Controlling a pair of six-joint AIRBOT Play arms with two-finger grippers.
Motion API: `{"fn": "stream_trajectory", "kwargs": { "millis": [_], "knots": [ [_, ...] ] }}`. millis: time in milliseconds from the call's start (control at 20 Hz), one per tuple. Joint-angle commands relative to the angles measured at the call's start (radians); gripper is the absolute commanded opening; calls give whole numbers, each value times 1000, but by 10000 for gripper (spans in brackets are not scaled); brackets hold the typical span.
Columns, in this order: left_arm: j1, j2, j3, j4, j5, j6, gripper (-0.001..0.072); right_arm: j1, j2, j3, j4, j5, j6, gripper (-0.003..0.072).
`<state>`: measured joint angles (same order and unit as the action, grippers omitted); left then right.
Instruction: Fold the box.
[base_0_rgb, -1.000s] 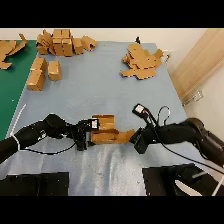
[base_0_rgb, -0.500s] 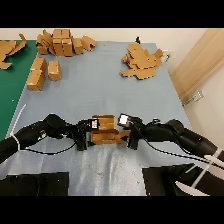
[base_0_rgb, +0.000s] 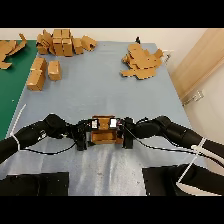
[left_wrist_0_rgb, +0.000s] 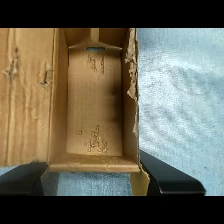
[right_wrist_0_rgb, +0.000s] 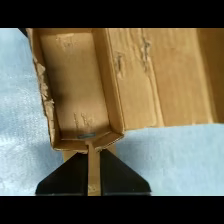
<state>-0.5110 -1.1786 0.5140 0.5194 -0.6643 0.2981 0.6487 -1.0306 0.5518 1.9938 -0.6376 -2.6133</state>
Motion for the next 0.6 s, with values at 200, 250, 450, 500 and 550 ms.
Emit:
{"fn": "stream_trajectory", "kwargs": {
  "millis": [200,250,450,500,550],
  "knots": [
    [0,0,0,0,0,0,522,50,-18,4,71,60,-85,55],
    [0,0,0,0,0,0,521,60,-25,4,70,69,-85,57],
    [0,0,0,0,0,0,521,70,-60,4,106,100,-107,281],
    [0,0,0,0,0,0,521,70,-66,4,130,109,-142,282],
    [0,0,0,0,0,0,521,70,-68,4,139,114,-161,287]
  ]
}}
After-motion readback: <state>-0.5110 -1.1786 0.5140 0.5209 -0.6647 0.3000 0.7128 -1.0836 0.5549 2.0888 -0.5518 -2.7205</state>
